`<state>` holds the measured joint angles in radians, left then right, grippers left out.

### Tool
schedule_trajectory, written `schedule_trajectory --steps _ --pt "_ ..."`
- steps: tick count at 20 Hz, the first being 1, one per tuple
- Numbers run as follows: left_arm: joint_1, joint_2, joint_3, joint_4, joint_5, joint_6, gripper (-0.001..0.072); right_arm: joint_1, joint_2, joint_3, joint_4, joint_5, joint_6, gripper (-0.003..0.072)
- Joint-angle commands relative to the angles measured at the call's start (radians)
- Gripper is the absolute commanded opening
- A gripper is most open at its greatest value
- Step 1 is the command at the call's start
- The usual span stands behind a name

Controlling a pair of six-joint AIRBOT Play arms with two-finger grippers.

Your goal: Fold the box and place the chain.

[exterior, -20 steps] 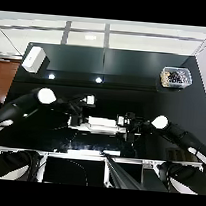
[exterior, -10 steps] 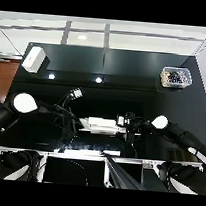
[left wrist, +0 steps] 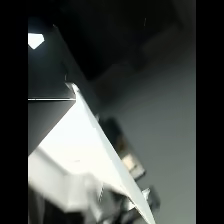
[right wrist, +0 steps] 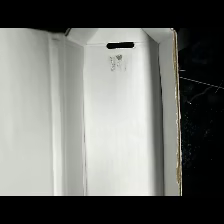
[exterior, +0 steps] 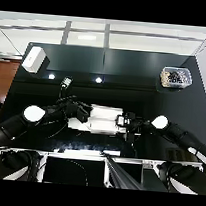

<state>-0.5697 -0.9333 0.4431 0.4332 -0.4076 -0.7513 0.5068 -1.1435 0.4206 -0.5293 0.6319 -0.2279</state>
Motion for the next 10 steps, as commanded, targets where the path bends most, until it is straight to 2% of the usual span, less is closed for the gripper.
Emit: schedule_trajectory --steps 1,4,8,10 --pt "-0.004 -0.066 -0.006 -0.031 0.040 0.097 0.0030 0.000 -0.001 0.000 0.001 0.000 0.000 0.0400" --pt "-0.004 -0.125 0.026 -0.030 -0.016 0.137 0.0029 0.000 -0.001 0.000 0.001 0.000 0.000 0.0401" --pt "-0.004 -0.193 0.057 -0.024 -0.035 0.177 0.0029 0.000 -0.001 0.000 0.001 0.000 0.000 0.0400" --pt "-0.004 -0.234 0.067 -0.004 -0.090 0.204 0.0029 0.000 -0.001 0.000 0.001 0.000 0.000 0.0400"
